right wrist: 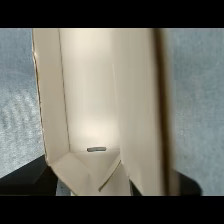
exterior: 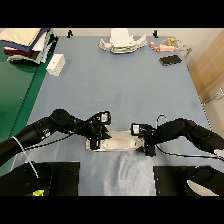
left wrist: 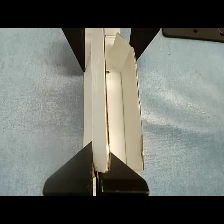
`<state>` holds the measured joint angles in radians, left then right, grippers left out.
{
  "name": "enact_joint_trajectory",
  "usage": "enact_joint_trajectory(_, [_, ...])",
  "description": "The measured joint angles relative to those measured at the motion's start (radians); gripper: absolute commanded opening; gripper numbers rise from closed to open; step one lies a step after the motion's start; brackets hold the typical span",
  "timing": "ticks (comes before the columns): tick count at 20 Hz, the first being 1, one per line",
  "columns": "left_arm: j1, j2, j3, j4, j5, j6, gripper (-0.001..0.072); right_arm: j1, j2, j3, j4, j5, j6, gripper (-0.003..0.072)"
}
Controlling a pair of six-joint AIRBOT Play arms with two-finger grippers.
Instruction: Fold the box.
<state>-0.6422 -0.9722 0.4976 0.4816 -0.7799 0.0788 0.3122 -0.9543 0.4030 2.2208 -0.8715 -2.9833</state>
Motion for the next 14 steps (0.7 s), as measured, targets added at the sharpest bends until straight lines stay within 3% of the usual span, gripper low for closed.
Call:
enact_joint_trajectory(2, [0.0, 0.0, 0.0, 0.0, 0.0, 0.0, 0.0013, 0.0, 0.0, -0.001, 0.001, 0.0, -0.002, 0.0613])
enact_joint_trajectory(3, [0.0, 0.0, 0.0, 0.0, 0.001, 0.0, 0.0014, 0.0, 0.001, -0.002, 0.002, 0.001, -0.002, 0.0691])
enact_joint_trajectory(4, [0.0, 0.0, 0.0, 0.0, 0.001, 0.0, 0.0014, 0.0, 0.003, -0.003, 0.003, -0.001, -0.002, 0.072])
enact_joint_trajectory(14, [0.0, 0.0, 0.0, 0.0, 0.002, 0.0, 0.0013, 0.001, 0.024, -0.018, 0.027, 0.028, -0.002, 0.0706])
